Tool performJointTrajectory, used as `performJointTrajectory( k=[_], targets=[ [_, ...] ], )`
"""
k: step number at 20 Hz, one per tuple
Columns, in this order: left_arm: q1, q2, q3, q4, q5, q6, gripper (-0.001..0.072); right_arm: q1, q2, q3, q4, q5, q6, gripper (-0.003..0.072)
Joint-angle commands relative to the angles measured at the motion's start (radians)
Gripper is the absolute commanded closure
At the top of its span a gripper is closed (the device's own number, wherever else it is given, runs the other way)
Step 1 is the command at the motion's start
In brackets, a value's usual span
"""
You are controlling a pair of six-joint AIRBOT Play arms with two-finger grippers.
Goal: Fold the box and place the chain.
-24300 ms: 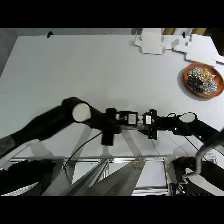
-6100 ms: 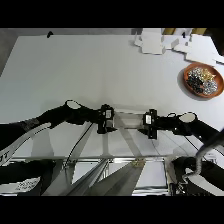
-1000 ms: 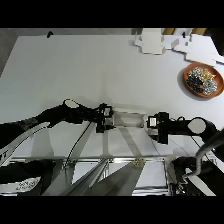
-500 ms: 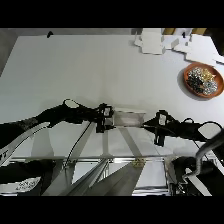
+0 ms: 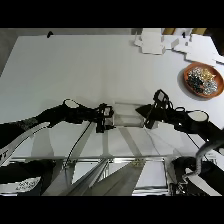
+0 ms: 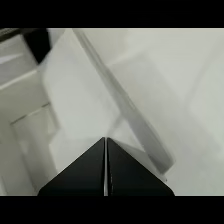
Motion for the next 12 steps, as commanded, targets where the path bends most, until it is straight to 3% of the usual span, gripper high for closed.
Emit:
performJointTrajectory(
  k=[1,8,12],
  targets=[
    [0.0,0.0,0.0,0.0,0.0,0.0,0.0574,0.0,-0.124,0.03,0.031,-0.081,0.055,0.0663],
    [0.0,0.0,0.0,0.0,0.0,0.0,0.0574,-0.001,-0.126,0.03,-0.068,-0.049,0.101,0.0663],
    [0.0,0.0,0.0,0.0,0.0,0.0,0.0574,-0.001,0.003,0.03,-0.144,-0.007,0.101,0.0663]
  ],
)
